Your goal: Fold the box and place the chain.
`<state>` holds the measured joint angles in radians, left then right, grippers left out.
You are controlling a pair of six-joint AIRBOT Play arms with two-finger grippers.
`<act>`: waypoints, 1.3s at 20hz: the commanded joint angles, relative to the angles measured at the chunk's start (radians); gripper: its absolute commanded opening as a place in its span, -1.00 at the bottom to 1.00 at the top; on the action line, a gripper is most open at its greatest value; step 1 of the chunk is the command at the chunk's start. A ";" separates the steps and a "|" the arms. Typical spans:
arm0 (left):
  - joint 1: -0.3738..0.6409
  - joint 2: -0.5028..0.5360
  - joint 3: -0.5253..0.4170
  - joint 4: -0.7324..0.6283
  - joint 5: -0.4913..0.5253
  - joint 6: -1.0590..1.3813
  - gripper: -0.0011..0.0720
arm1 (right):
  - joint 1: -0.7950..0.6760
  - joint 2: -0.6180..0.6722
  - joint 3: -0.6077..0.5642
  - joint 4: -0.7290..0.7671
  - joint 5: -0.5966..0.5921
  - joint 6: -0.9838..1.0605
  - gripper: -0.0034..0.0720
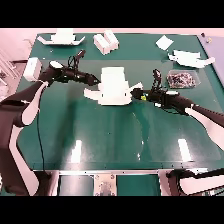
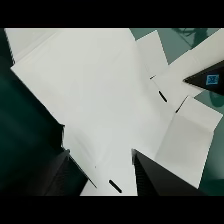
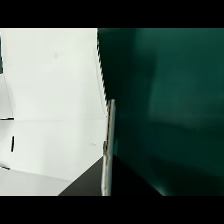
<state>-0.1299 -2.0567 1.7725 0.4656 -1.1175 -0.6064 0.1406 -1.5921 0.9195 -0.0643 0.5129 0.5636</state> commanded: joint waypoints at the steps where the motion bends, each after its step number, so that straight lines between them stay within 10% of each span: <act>1: 0.001 -0.042 0.024 0.004 0.002 -0.025 0.28 | -0.001 0.000 0.000 0.001 0.005 0.000 -0.88; 26: 0.000 -0.142 0.091 -0.119 -0.063 0.008 0.28 | 0.000 0.000 0.000 0.001 0.012 0.000 -0.88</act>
<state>-0.1299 -2.1933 1.8626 0.3576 -1.1580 -0.5953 0.1406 -1.5925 0.9195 -0.0635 0.5251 0.5636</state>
